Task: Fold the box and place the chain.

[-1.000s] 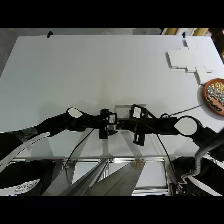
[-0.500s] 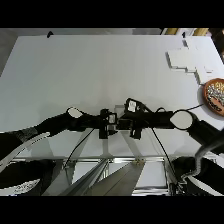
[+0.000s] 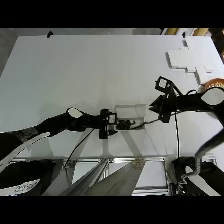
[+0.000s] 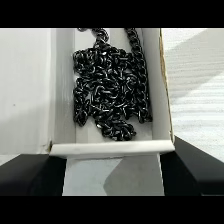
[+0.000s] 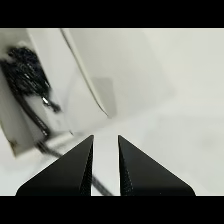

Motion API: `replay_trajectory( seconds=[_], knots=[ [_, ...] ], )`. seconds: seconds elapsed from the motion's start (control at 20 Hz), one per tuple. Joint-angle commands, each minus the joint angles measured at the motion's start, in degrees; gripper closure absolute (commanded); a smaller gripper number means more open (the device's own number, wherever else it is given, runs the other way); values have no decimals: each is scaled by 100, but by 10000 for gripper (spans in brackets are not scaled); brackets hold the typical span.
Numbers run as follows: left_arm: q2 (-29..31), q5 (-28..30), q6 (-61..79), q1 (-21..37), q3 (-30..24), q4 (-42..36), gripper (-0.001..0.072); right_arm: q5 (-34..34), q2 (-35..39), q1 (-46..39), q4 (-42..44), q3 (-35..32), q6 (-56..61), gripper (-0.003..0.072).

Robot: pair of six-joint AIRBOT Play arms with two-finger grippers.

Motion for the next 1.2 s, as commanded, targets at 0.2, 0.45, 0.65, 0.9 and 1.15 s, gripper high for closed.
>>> replay_trajectory(
  seconds=[0.2, 0.45, 0.65, 0.9, 1.15],
  knots=[
    [0, 2, 0, 2, 0, 0, 659, -136, -459, -275, -407, -560, -1314, 315],
    [2, 2, 0, 2, 0, 0, 659, -765, -494, 133, -391, -1152, -2057, 316],
    [2, 2, 2, 2, 0, 0, 659, -977, -669, 496, -101, -1231, -2282, 380],
    [2, 2, 0, 2, 0, 0, 659, -1014, -754, 505, -28, -1231, -2271, 605],
    [0, 2, 0, 2, 0, 0, 659, -699, -341, 505, 155, -1213, -2208, 666]
  ],
)
